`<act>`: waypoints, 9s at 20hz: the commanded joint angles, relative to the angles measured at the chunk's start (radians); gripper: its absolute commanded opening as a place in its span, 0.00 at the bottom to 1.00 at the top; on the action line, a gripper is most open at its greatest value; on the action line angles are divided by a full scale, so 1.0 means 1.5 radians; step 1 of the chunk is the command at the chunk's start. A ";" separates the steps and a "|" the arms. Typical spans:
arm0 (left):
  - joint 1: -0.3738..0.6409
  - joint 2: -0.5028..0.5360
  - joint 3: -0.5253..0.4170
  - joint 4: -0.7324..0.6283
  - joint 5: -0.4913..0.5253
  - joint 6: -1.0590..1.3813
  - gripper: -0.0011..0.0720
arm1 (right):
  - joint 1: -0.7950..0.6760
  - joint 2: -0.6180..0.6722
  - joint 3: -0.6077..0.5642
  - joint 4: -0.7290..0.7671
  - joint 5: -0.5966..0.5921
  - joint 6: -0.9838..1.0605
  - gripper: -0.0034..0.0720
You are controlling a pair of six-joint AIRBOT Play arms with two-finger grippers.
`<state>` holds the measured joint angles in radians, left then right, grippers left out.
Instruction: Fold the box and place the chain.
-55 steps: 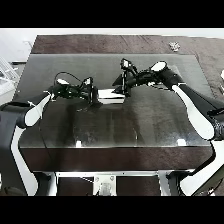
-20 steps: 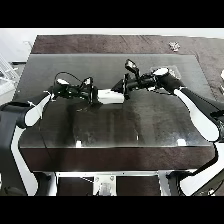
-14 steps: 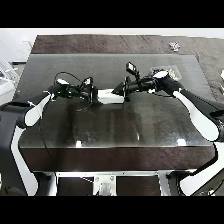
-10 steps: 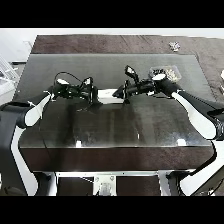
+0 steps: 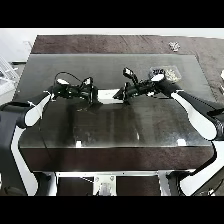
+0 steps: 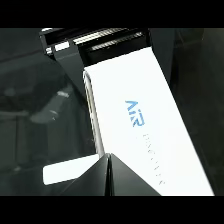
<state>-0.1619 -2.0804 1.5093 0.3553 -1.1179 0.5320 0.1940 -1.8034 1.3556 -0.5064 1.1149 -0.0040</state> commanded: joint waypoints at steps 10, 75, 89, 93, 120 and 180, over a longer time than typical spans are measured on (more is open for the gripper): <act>0.001 0.000 0.000 -0.004 0.000 -0.001 0.76 | -0.068 0.254 -0.027 0.063 -0.010 0.141 0.05; 0.007 0.042 0.000 -0.017 0.000 -0.049 0.04 | -0.069 0.272 -0.142 0.000 -0.157 0.281 0.05; 0.244 0.188 -0.003 0.006 -0.020 -0.226 0.03 | -0.073 0.273 -0.146 0.001 -0.165 0.335 0.05; 0.325 0.211 -0.003 0.006 0.050 -0.305 0.03 | -0.073 0.273 -0.146 0.001 -0.175 0.350 0.05; 0.390 0.160 -0.110 0.018 0.495 -0.404 0.88 | -0.039 0.273 -0.150 0.001 -0.227 0.365 0.07; 0.390 0.993 -0.921 -0.327 0.245 -0.093 0.04 | -0.014 1.122 -0.887 0.003 -0.544 0.379 0.05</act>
<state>0.4232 -0.5922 0.1284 -0.1360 -0.7506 0.3927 0.1741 -0.1219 0.0261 -0.5014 0.2989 0.5652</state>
